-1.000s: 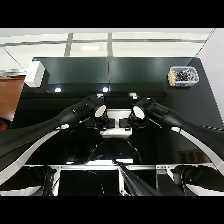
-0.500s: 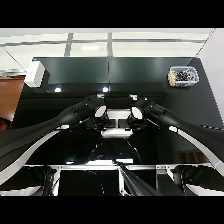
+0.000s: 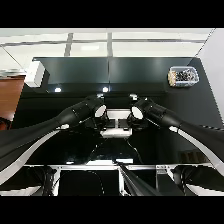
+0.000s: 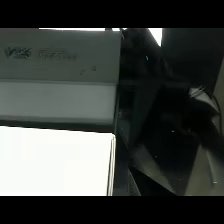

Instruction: Fold the box and place the chain.

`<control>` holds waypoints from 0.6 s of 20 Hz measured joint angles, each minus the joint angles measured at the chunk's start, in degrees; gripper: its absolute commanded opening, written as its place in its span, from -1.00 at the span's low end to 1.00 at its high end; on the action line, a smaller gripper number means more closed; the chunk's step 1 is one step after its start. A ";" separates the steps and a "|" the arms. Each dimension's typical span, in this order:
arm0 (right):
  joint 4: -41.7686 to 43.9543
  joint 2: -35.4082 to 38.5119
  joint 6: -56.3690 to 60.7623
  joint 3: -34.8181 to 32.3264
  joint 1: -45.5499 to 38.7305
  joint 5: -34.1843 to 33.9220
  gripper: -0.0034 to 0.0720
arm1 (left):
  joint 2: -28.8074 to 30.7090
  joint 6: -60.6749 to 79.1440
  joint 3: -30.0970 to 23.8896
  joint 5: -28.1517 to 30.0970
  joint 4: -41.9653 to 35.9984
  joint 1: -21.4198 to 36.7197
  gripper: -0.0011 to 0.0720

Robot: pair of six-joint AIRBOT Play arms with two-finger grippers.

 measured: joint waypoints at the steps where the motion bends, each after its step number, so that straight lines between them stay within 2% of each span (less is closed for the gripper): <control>1: 0.04 0.66 -1.84 0.13 0.00 0.52 0.11 | 0.00 0.00 0.00 0.00 0.00 0.00 -0.90; 5: -0.24 6.71 -9.03 1.20 -0.46 4.07 0.11 | 0.00 0.00 0.00 -0.02 -0.02 0.00 -0.90; 7: -3.54 11.72 -11.30 1.73 -1.90 6.60 0.11 | 0.00 -0.02 0.00 -0.02 -0.02 0.00 -0.90; 11: -22.84 20.20 -13.42 2.08 -8.72 6.19 0.11 | 0.00 -0.02 0.00 -0.07 -0.02 0.00 -0.90; 12: -27.26 21.03 -13.73 1.86 -11.69 4.11 0.30 | 0.00 -0.02 0.00 -0.07 -0.02 0.00 -0.90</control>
